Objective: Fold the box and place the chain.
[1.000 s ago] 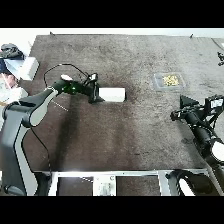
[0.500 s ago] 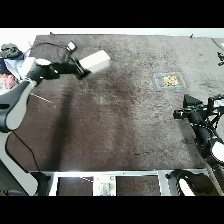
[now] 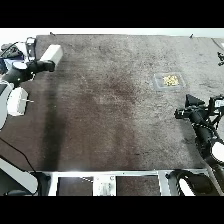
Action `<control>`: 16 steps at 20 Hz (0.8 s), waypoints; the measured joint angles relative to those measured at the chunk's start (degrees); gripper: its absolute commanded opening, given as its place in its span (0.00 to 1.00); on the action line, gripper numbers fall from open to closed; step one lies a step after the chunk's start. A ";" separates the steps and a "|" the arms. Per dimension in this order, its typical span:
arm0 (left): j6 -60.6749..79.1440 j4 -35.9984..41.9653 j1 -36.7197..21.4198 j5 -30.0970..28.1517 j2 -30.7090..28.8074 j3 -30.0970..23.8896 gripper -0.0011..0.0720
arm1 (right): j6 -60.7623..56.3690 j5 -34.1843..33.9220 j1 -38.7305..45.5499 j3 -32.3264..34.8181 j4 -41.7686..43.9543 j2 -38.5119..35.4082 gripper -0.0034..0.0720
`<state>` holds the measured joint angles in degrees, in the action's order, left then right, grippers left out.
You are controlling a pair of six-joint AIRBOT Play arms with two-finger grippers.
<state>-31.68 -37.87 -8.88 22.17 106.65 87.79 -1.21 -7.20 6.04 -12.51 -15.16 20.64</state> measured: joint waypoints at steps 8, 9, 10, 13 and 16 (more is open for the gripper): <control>-4.79 -3.26 -2.38 -9.84 0.31 -6.47 0.02 | -0.13 -0.15 0.02 0.00 0.15 -0.02 0.03; -4.55 -3.50 -2.45 -10.12 0.48 -6.69 0.02 | -0.15 -0.15 0.02 0.00 0.17 0.00 0.03; -3.67 -3.56 -2.54 -10.45 0.63 -6.80 0.02 | -0.15 -0.15 0.00 0.00 0.20 0.00 0.03; -1.73 -3.74 -2.58 -10.91 1.51 -6.99 0.02 | -0.17 -0.15 0.02 0.00 0.26 0.00 0.03; -0.66 -3.69 -2.62 -11.98 2.47 -6.91 0.02 | -0.20 -0.13 0.02 0.00 0.85 0.00 0.03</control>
<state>-32.34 -41.56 -11.51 10.20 109.12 80.88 -1.41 -7.33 6.07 -12.51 -14.31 20.64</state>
